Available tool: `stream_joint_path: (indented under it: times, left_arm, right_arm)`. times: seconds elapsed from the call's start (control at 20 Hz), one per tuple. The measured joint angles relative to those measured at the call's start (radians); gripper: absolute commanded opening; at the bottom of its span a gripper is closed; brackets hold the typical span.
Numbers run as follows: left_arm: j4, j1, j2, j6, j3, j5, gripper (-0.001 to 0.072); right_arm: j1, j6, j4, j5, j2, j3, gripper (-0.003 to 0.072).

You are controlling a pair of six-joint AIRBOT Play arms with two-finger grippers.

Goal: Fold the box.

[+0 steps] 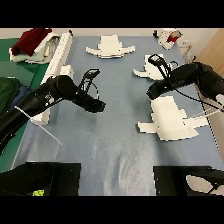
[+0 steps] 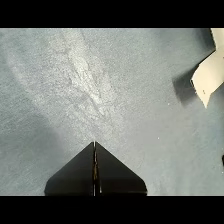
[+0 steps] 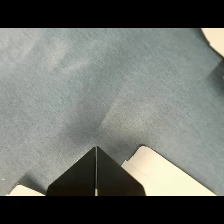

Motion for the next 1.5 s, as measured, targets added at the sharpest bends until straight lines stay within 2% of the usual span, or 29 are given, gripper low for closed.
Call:
stream_joint_path:
  times: [0.95,1.5]
  left_arm:
    - [-0.002,-0.001,0.000,0.000,0.000,0.015,0.0014]
    - [-0.039,0.003,0.005,0.000,0.023,0.104,0.0013]
  right_arm:
    - [0.000,0.013,0.014,0.005,0.000,0.000,0.0006]
    - [-0.010,0.675,0.084,-0.053,0.000,0.026,0.0008]
